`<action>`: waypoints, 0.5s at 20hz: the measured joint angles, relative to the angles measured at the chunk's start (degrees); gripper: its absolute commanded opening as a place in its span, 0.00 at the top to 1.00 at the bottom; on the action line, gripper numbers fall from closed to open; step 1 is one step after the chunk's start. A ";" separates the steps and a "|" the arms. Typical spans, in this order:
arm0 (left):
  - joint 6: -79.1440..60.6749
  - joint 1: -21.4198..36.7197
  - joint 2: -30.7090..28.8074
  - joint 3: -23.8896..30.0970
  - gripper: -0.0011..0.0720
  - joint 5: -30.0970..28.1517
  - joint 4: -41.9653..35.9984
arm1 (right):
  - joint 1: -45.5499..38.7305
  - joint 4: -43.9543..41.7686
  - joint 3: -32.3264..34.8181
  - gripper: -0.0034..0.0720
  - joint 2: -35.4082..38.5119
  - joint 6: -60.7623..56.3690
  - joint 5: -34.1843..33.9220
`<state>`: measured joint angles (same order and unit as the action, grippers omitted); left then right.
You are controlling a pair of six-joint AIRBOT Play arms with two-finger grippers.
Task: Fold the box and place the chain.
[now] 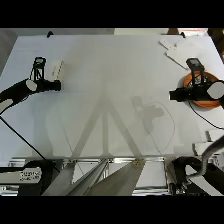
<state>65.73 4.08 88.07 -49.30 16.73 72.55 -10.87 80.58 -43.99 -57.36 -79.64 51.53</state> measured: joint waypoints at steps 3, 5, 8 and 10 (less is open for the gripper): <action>-0.02 -0.02 0.37 0.15 0.26 0.20 0.07 | 0.00 0.02 0.00 0.94 0.00 0.00 0.02; -0.15 -0.02 0.46 0.20 0.19 0.90 0.24 | 0.00 0.00 -0.02 0.94 0.00 0.00 0.02; -0.11 -0.02 -0.44 0.26 0.01 4.07 0.31 | 0.00 0.00 -0.02 0.94 0.00 0.02 0.02; -0.20 -0.04 -1.75 0.37 0.01 6.62 0.57 | 0.00 0.00 0.00 0.94 0.00 0.00 0.02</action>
<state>65.54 4.03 86.32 -48.93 23.35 73.12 -10.87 80.58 -43.99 -57.36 -79.64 51.55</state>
